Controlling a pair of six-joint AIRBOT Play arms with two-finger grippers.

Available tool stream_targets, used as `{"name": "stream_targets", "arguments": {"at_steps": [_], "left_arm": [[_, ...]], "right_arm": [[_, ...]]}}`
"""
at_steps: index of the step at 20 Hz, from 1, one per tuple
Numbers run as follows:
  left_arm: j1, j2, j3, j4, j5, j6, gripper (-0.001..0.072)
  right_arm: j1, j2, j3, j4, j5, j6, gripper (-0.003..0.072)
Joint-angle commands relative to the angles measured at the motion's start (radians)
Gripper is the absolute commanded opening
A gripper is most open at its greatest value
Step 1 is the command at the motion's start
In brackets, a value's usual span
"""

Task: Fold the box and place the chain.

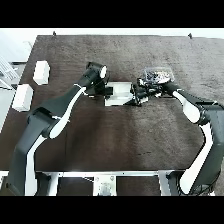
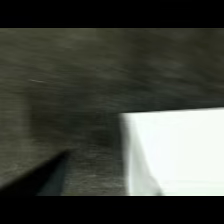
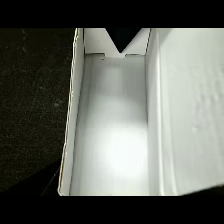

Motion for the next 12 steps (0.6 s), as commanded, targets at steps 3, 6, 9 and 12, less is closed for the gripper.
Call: {"name": "stream_targets", "arguments": {"at_steps": [3,6,9,12], "left_arm": [[-0.003,0.016,0.001,-0.038,0.004,0.022,0.0523],[-0.003,0.050,0.000,-0.053,0.003,0.068,0.0524],[-0.001,0.085,-0.002,-0.109,-0.013,0.137,0.0524],[-0.001,0.141,-0.003,-0.154,-0.048,0.296,0.0524]], "right_arm": [[0.003,0.000,0.000,0.006,0.002,0.000,0.0478],[0.003,0.000,0.000,0.006,0.002,0.000,0.0478],[0.003,0.000,0.000,0.006,0.002,0.000,0.0478],[0.003,0.000,0.000,0.006,0.002,0.000,0.0478]]}}
